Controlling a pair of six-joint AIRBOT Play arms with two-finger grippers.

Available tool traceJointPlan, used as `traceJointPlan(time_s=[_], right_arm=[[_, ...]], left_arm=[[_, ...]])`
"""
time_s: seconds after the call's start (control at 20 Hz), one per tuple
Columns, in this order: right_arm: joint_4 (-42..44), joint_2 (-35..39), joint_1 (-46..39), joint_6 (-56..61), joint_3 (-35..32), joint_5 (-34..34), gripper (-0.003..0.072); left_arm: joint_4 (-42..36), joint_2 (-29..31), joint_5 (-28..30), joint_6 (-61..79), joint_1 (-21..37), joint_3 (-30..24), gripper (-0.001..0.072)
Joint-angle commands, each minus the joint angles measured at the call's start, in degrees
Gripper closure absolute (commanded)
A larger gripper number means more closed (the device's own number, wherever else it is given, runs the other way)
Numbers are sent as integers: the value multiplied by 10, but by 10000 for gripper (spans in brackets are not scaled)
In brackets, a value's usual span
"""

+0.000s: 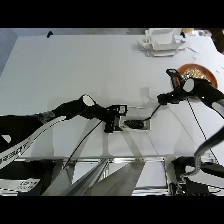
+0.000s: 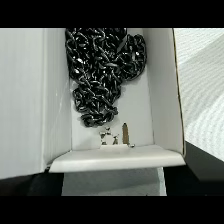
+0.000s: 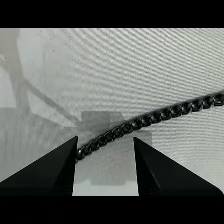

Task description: Fold the box and place the chain.

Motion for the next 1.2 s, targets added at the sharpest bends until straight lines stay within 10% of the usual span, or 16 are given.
traceJointPlan(time_s=[0.0, 0.75, 1.15], right_arm=[[-4, -8, 1, 2, -2, -18, 347], [-8, 13, 24, -5, -15, 3, 668], [-2, 310, 37, -3, -15, 104, 668]], left_arm=[[0, 0, 0, 0, 0, 0, 700], [0, 0, 0, 0, 0, 0, 700], [0, 0, 0, 0, 0, 0, 700]])
